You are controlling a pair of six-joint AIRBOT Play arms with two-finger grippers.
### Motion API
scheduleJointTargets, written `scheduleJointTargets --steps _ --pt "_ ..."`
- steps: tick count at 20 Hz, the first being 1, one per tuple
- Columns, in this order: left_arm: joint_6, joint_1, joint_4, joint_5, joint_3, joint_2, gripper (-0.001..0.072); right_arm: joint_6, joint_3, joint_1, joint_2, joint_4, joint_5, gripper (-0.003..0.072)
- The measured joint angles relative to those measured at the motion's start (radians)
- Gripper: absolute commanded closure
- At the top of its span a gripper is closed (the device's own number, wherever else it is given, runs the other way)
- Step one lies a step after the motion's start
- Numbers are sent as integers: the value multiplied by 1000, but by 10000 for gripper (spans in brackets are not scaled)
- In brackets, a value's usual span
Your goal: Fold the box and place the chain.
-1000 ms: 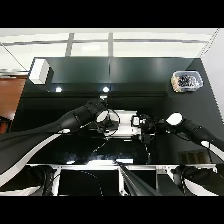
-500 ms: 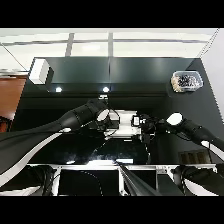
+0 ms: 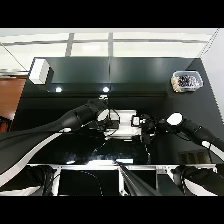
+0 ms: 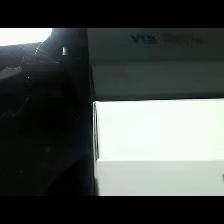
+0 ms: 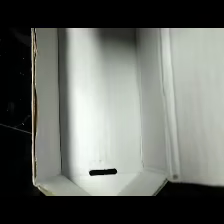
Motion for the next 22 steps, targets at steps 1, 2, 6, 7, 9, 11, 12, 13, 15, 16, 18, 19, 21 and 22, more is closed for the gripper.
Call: scheduleJointTargets --steps 1,2,6,7,9,11,12,13,15,16,18,19,21,22 --pt "0 0 1 0 0 0 685 19 2 -2 16 -12 2 52" --pt "0 0 3 -2 0 0 685 36 3 -4 33 -34 9 52" --pt "6 0 10 -14 0 0 685 77 6 -18 90 -119 44 52" --pt "6 0 13 -14 0 0 685 82 6 -20 98 -129 58 52" --pt "6 0 16 -14 0 0 685 88 6 -22 106 -143 71 52" --pt "7 0 20 -14 0 0 685 91 6 -23 110 -142 79 55" --pt "7 0 21 -14 0 0 685 91 6 -23 111 -137 86 181" --pt "7 0 22 -14 0 0 685 91 6 -23 112 -130 90 196" --pt "10 0 24 -14 0 0 685 86 6 -24 113 -122 92 196" --pt "10 0 24 -14 0 0 684 84 6 -24 113 -119 93 197" --pt "11 0 25 -13 0 0 685 83 6 -21 113 -114 102 246" --pt "14 0 25 -13 0 0 685 83 6 -18 113 -114 106 270" --pt "15 0 25 -13 0 0 685 86 6 -6 113 -111 107 386" --pt "17 0 25 -13 0 0 684 95 6 0 113 -111 106 554"
